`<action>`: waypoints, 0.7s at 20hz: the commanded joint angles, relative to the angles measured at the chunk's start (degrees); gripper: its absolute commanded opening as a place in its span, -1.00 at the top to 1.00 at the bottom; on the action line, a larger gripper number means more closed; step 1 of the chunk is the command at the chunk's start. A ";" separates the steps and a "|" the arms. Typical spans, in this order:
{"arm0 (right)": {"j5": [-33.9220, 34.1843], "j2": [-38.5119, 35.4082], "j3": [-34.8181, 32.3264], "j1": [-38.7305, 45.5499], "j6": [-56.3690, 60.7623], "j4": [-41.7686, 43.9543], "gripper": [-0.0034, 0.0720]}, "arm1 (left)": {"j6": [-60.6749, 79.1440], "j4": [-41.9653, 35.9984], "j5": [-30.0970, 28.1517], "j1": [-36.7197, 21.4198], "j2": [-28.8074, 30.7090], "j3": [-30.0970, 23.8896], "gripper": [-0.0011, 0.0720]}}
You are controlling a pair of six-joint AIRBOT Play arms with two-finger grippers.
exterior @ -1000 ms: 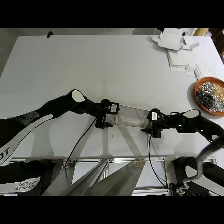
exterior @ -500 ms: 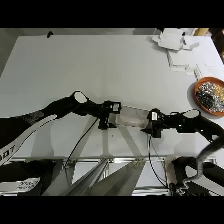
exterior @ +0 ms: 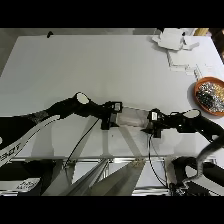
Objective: Fold the box and place the chain.
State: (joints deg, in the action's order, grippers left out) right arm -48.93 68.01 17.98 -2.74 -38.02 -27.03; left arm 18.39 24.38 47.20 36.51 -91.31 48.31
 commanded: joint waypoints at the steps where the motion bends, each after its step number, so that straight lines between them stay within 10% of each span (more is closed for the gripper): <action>1: 0.09 -0.02 0.00 -0.04 0.02 0.09 -0.18 | -0.17 -0.35 -0.33 1.16 -0.31 -0.04 0.42; 14: 0.09 -0.02 0.00 -0.04 0.02 0.09 -0.18 | -0.39 -0.20 -0.26 2.78 -0.28 -0.02 0.41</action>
